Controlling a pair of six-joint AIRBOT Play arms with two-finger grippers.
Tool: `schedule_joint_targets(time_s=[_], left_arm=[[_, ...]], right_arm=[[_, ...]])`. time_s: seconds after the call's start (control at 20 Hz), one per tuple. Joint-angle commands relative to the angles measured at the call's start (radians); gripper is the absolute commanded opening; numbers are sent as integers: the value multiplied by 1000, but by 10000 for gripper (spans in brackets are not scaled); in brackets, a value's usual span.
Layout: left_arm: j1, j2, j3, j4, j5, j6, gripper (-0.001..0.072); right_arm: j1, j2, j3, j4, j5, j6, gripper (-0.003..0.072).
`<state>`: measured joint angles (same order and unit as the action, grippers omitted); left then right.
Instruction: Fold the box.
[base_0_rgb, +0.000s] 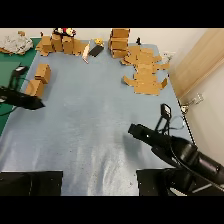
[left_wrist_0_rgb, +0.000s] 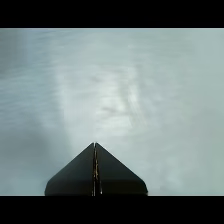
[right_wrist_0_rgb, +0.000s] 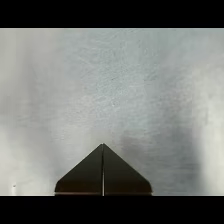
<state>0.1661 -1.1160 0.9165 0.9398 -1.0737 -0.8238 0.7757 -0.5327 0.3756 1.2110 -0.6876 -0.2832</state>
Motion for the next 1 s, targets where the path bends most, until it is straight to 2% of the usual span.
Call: schedule_joint_targets(time_s=[0.0, 0.15, 0.3, 0.4, 0.55, 0.95], left_arm=[[-251, 38, 1, -27, -35, -171, 11], [-438, 37, 0, -26, 27, -285, 11], [-537, 36, 0, -26, 109, -372, 10], [-566, 33, 0, -27, 122, -381, 11], [-582, 32, -1, -27, 113, -382, 11], [-583, 32, -1, -27, 97, -380, 12]], right_arm=[[-79, -224, 186, 151, -117, -359, 3], [-185, -455, 397, 357, -219, -731, 3], [-196, -596, 529, 400, -227, -837, 3], [-196, -665, 591, 428, -246, -881, 3], [-196, -705, 616, 459, -238, -888, 3], [-196, -705, 616, 461, -239, -888, 3]])
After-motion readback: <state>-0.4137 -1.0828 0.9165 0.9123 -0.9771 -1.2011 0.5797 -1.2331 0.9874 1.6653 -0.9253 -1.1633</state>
